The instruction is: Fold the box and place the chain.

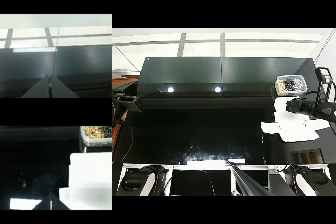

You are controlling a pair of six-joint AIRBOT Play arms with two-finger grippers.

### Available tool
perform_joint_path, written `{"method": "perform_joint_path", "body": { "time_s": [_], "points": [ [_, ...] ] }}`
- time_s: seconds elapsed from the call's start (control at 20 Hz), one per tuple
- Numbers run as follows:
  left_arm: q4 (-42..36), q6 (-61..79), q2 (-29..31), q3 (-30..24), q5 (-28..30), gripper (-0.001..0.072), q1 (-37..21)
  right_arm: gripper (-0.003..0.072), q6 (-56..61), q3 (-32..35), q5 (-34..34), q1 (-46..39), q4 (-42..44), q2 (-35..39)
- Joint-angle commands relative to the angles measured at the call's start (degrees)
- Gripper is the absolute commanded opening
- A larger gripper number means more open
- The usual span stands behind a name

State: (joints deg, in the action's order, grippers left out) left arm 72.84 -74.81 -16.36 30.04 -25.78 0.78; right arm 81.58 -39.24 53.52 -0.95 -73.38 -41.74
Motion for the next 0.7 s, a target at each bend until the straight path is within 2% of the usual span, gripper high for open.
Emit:
{"method": "perform_joint_path", "body": {
  "time_s": [0.0, 0.25, 0.35, 0.4, 0.45, 0.5, 0.55, 0.65],
  "points": [
    [0.0, 0.0, 0.0, 0.0, 0.8, 0.0053, 0.0, 0.0023, 0.1, 0.0, -0.2, 0.0, 1.6, 0.0],
    [-6.4, -0.6, 0.0, 0.0, 1.7, 0.0053, 0.0, 0.0024, 0.1, 0.0, -8.7, 0.0, 1.8, 0.0],
    [-6.4, -0.6, 0.0, 0.0, 1.7, 0.0054, 0.0, 0.0026, 0.1, 0.0, -12.4, 0.0, 1.5, 0.0],
    [-6.5, -0.6, -0.3, 0.0, 1.7, 0.0056, 0.0, 0.0218, 0.2, 0.0, -14.3, 0.0, 1.6, 0.0],
    [-6.7, -0.7, -0.6, 0.0, 1.3, 0.0139, 0.0, 0.0720, 0.2, 0.0, -14.8, 0.0, 1.6, 0.0],
    [-8.0, -0.7, -1.2, 0.0, 0.0, 0.0482, 0.0, 0.0713, -0.2, 0.0, -14.8, 0.0, 0.7, -0.2],
    [-9.1, -0.7, -2.0, -0.1, -1.6, 0.0711, 0.0, 0.0713, -0.1, 0.0, -14.5, -0.1, -1.6, -0.7],
    [-10.3, -0.7, -3.9, -0.1, -7.0, 0.0705, 0.0, 0.0712, 3.1, 0.0, -13.7, -0.6, -10.2, -1.6]
  ]
}}
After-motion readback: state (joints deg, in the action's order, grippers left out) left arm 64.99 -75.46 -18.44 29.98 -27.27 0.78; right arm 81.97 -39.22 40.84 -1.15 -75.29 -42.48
